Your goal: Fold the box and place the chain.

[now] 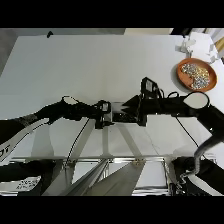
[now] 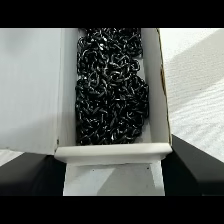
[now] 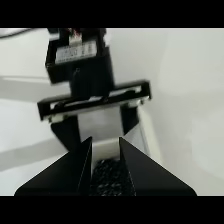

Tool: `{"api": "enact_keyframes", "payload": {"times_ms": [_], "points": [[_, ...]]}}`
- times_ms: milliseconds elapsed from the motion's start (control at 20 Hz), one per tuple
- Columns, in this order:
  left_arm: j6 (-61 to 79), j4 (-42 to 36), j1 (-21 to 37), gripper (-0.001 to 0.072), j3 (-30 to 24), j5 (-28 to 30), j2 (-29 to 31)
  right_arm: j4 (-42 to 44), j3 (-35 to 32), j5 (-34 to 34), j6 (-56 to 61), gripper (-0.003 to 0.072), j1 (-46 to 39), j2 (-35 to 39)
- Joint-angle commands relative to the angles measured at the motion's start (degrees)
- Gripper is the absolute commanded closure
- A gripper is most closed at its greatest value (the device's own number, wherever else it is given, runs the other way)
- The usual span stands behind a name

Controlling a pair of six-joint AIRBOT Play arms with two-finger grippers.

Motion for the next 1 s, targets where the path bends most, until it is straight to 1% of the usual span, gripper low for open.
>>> {"api": "enact_keyframes", "payload": {"times_ms": [0, 50, 100, 200, 350, 550, 700, 750, 800, 850, 900, 950], "points": [[0.0, 0.0, 0.0, 0.05, 0.0, 0.0, 0.0, -1.3, 8.7, 8.4, 3.7, 0.0546, -6.3, -2.4], [0.0, 0.0, 0.0, 0.05, 0.0, 0.0, 0.0, -1.3, 9.8, 8.7, 4.3, 0.0608, -8.9, -3.7], [0.0, 0.0, 0.0, 0.05, 0.0, 0.0, 0.0, -1.2, 9.9, 8.7, 4.5, 0.0652, -11.1, -5.0], [0.0, 0.0, 0.0, 0.05, 0.0, 0.0, 0.0, -3.5, 9.9, 8.7, 5.6, 0.0652, -13.9, -8.5], [0.0, 0.0, 0.0, 0.05, 0.0, 0.0, 0.0, -9.9, 9.9, 8.7, 7.8, 0.0652, -14.1, -13.6], [0.0, 0.0, 0.0, 0.05, 0.0, 0.0, 0.0, -9.5, 9.9, 8.9, 7.8, 0.0651, -14.1, -17.4], [0.0, 0.0, 0.0, 0.05, 0.0, 0.0, 0.0, -10.2, 9.9, 9.3, 7.8, 0.0648, -12.5, -17.6], [0.0, 0.0, 0.0, 0.05, 0.0, 0.0, 0.0, -10.4, 9.9, 9.8, 7.8, 0.0643, -11.3, -17.6], [0.0, 0.0, 0.0, 0.05, 0.0, 0.0, 0.0, -10.4, 9.9, 10.9, 7.4, 0.0605, -9.8, -17.5], [0.0, 0.0, 0.0, 0.05, 0.0, 0.0, 0.0, -10.3, 9.9, 12.1, 6.6, 0.0532, -8.3, -17.4], [0.0, 0.0, 0.0, 0.05, 0.0, 0.0, 0.0, -10.4, 9.9, 13.1, 5.9, 0.0496, -7.1, -17.2], [0.0, 0.0, 0.0, 0.05, 0.0, 0.0, 0.0, -10.5, 9.7, 13.4, 5.7, 0.0496, -6.2, -16.8]]}}
